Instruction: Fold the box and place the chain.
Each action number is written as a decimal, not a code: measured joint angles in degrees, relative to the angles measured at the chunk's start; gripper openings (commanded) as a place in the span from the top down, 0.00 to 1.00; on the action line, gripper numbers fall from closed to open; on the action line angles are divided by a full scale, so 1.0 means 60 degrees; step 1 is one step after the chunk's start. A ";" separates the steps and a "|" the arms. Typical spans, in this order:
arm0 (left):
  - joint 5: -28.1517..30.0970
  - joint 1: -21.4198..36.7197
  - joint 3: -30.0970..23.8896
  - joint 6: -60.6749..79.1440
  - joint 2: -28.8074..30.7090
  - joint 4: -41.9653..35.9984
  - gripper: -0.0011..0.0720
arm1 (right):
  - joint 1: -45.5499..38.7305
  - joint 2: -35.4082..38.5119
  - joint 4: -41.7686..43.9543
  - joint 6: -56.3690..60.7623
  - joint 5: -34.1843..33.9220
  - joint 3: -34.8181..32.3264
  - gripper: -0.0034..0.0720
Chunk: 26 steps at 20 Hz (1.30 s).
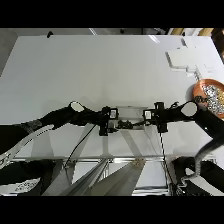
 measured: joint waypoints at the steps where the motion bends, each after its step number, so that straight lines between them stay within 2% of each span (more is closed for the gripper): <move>1: 0.0000 0.0000 0.0000 0.0000 0.0000 0.0000 0.61 | 0.0000 -0.0113 0.0091 -0.0087 -0.0069 -0.0004 0.72; 5: 0.0004 0.0000 0.0000 0.0000 0.0000 -0.0004 0.61 | -0.0004 -0.0350 0.0382 -0.0262 -0.0219 -0.0036 0.74; 7: 0.0000 0.0000 0.0000 0.0000 0.0000 0.0000 0.61 | -0.0004 -0.0386 0.0630 -0.0299 -0.0237 -0.0095 0.93; 10: 0.0000 0.0000 0.0000 -0.0004 0.0000 -0.0004 0.61 | -0.0004 -0.0248 0.0535 0.0109 -0.0219 -0.0142 0.93; 12: 0.0004 0.0000 0.0000 0.0000 0.0000 0.0000 0.61 | -0.0004 0.0135 -0.0022 0.0925 -0.0160 -0.0160 0.93; 15: 0.0004 0.0000 0.0000 -0.0004 0.0000 -0.0004 0.61 | -0.0004 0.1118 -0.0907 0.2291 0.0372 -0.0164 0.93; 17: 0.0004 0.0000 0.0000 -0.0004 0.0000 -0.0004 0.61 | -0.0004 0.1909 -0.0834 0.3060 0.0761 -0.0168 0.93; 21: 0.0004 0.0000 0.0000 0.0000 0.0000 -0.0004 0.61 | -0.0004 0.3162 0.1005 0.4211 0.1137 -0.0186 0.93; 24: 0.0000 0.0000 0.0000 0.0000 0.0000 -0.0004 0.61 | 0.0229 0.3512 0.2648 0.4510 0.1056 -0.0310 0.93; 26: 0.0000 0.0000 0.0000 0.0000 0.0000 -0.0004 0.61 | 0.0769 0.3595 0.3253 0.4594 0.0710 -0.0441 0.93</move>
